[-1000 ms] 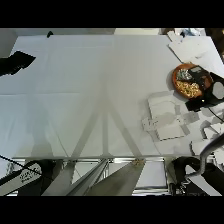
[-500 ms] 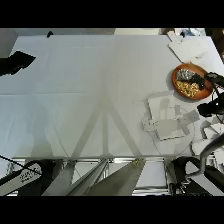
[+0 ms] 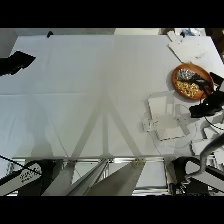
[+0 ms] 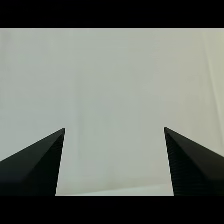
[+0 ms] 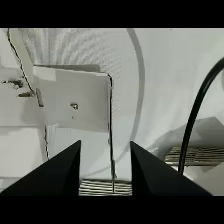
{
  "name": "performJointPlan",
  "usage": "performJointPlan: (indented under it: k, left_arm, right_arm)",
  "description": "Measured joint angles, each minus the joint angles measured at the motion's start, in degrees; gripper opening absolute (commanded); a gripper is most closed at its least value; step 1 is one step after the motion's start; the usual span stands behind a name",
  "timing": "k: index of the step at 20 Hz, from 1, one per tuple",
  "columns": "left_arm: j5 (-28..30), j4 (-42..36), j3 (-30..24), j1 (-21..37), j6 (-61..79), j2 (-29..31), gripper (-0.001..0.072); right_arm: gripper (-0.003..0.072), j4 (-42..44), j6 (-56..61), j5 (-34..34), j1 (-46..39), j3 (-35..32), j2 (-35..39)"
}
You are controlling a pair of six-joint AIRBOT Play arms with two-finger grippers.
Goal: Fold the box and place the chain.
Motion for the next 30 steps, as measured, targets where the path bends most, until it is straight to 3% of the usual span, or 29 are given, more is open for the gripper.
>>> performJointPlan:
  k: [1,2,7,15,18,30]
  left_arm:
    - [0.00,0.00,0.00,0.00,0.00,0.00,0.0694]
    - [0.00,0.02,0.00,0.00,0.00,0.00,0.0694]
    - [0.00,0.00,0.00,0.00,0.00,0.00,0.0694]
    - [0.00,0.00,0.00,0.00,0.00,0.00,0.0694]
    - [0.00,0.00,0.00,0.00,0.00,0.00,0.0694]
    - [0.00,0.00,0.00,0.00,0.00,0.00,0.0694]
  right_arm:
    - [0.0023,0.04,0.15,-0.04,-0.02,0.00,-0.94]
    - [0.0014,0.09,0.39,-0.15,-0.02,0.00,-1.62]
    - [0.0013,4.22,-0.39,-0.04,-0.04,0.09,-2.75]
    - [0.0011,30.14,-13.70,-0.76,1.18,0.11,2.67]
    - [0.0011,35.43,-16.17,-3.10,5.66,-0.87,3.56]
    - [0.0011,53.11,-18.08,-37.55,26.51,-15.98,4.09]
